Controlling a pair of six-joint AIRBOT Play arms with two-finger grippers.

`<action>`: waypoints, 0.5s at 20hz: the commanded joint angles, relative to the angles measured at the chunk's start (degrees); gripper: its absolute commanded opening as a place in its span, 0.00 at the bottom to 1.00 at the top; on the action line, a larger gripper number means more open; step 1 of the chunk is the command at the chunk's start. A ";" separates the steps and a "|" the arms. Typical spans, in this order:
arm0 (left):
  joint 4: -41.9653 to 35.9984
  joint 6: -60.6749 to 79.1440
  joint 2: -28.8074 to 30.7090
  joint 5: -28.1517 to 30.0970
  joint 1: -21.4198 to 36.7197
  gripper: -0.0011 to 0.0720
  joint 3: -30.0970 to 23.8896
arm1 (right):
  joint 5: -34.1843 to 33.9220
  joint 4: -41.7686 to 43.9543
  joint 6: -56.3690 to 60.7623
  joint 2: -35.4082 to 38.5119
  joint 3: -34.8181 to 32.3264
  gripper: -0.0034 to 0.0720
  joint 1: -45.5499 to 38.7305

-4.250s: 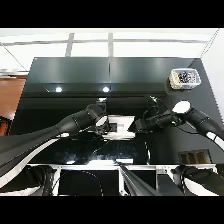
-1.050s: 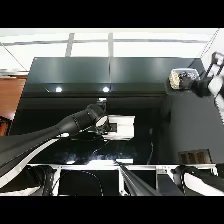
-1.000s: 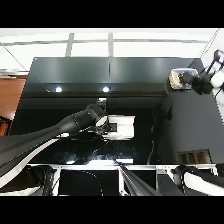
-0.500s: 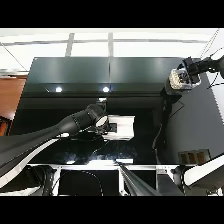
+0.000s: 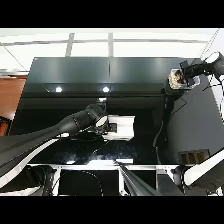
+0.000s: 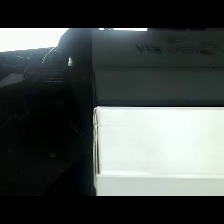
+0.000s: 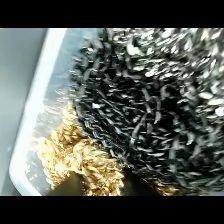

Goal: Fold the box and place the chain.

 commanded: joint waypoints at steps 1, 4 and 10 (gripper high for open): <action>0.02 0.02 0.04 0.00 0.04 0.06 0.02 | 1.60 1.75 -7.78 -0.07 0.39 0.06 -0.13; 0.02 0.02 0.04 0.02 0.04 0.06 0.02 | 3.13 2.32 -15.37 2.51 0.83 0.06 -1.01; 0.02 0.02 0.04 0.02 0.04 0.06 0.02 | 8.50 3.96 -33.81 17.75 3.41 0.06 -3.13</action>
